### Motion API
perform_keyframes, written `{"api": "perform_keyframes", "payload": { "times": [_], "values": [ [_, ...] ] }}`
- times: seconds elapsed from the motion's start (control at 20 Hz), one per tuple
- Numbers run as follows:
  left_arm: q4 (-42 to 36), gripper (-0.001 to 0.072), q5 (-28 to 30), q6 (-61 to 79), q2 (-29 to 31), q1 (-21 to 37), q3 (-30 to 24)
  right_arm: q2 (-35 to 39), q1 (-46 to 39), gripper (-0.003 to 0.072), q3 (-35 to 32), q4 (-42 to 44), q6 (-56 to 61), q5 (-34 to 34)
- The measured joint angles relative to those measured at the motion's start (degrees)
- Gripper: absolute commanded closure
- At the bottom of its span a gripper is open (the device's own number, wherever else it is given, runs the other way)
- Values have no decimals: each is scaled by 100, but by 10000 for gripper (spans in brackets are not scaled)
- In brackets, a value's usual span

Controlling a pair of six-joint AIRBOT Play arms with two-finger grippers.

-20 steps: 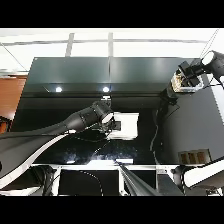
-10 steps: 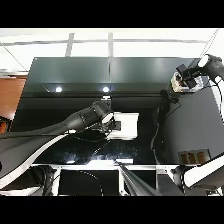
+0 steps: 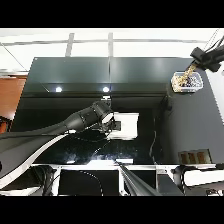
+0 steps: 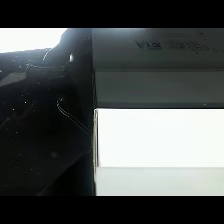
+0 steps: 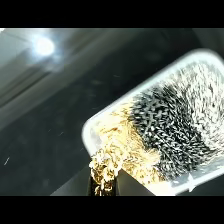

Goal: Fold the box and place the chain.

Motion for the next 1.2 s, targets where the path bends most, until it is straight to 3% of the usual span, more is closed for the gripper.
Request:
{"api": "perform_keyframes", "payload": {
  "times": [0.25, 0.65, 0.95, 1.2],
  "values": [
    [9, 680, -2, 0, 0, 0, 0, 1325, -160, 676, 22, 802, -1294, 116],
    [61, 680, -13, 4, 0, 0, 0, 2894, -315, 676, -90, 2253, -2210, 476],
    [79, 680, -11, 11, 0, 0, 0, 4000, 289, 677, -745, 2551, -2385, 820],
    [83, 681, -9, 24, 0, -2, 0, 4444, 1025, 677, -1117, 2614, -2413, 1449]
  ]
}}
